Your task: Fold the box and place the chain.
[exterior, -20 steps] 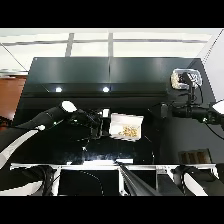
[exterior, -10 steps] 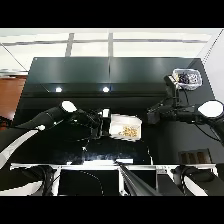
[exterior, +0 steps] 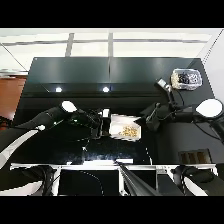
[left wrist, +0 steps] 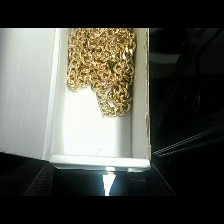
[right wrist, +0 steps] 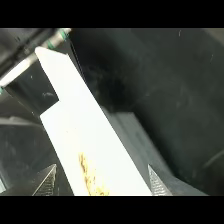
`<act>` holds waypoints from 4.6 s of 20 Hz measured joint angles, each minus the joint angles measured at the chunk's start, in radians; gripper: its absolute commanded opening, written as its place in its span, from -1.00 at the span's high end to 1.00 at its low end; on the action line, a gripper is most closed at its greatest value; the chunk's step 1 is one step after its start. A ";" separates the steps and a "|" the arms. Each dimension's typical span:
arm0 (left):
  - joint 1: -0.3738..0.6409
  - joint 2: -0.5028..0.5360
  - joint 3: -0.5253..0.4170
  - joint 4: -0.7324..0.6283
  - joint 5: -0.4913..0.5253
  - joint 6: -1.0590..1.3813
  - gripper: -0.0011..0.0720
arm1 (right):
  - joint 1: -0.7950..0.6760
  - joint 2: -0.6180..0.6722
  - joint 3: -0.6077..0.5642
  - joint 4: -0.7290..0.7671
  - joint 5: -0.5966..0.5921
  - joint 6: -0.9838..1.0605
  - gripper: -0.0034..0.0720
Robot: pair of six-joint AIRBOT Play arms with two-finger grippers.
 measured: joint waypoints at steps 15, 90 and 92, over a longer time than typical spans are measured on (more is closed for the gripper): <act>0.000 0.000 0.000 0.000 -0.001 0.000 -0.18 | 0.072 -0.068 -0.030 -0.107 -0.031 -0.066 -0.95; -0.019 0.000 0.001 0.023 0.026 -0.021 -0.18 | 0.252 0.013 -0.089 -0.221 -0.084 0.018 0.07; -0.019 0.000 0.001 0.023 0.026 -0.021 -0.18 | 0.243 0.024 -0.087 -0.219 -0.079 0.095 0.82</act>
